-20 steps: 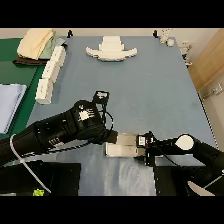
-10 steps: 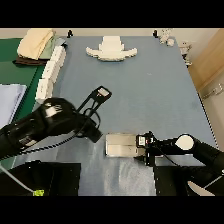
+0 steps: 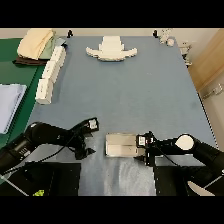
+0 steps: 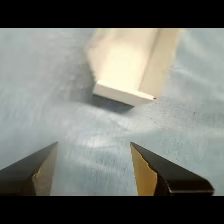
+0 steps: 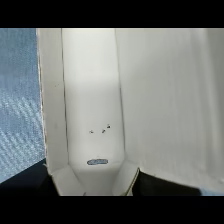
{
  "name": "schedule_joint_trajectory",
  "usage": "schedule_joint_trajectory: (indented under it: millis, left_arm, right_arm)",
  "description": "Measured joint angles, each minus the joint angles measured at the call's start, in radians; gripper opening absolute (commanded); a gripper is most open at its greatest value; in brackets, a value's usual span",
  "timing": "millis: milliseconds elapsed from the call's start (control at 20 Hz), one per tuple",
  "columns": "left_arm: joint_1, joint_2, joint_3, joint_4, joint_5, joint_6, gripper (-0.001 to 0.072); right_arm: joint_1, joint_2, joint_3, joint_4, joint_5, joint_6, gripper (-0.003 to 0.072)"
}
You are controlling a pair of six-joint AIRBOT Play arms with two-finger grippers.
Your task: Fold the box.
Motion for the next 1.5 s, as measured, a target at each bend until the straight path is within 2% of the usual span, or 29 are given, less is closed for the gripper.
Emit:
schedule_joint_trajectory:
  millis: [200,400,700,1100,1500]
  left_arm:
    - [-0.058,-0.111,-0.064,-0.188,0.108,0.377,0.0690]
    - [-0.115,-0.214,-0.082,-0.305,0.219,0.573,0.0691]
    - [-0.136,-0.260,-0.088,-0.377,0.308,0.613,0.0691]
    - [-0.140,-0.274,-0.089,-0.446,0.324,0.633,0.0690]
    - [-0.191,-0.322,-0.080,-0.465,0.363,0.642,0.0691]
  right_arm:
    - [0.000,0.000,0.000,0.000,0.000,0.000,0.0526]
    - [0.000,0.000,0.000,0.000,0.000,0.000,0.0526]
    - [0.000,0.000,0.000,0.000,0.000,0.000,0.0526]
    - [0.000,0.000,0.000,0.000,0.000,-0.001,0.0526]
    - [0.000,0.001,0.000,0.000,0.000,0.000,0.0526]
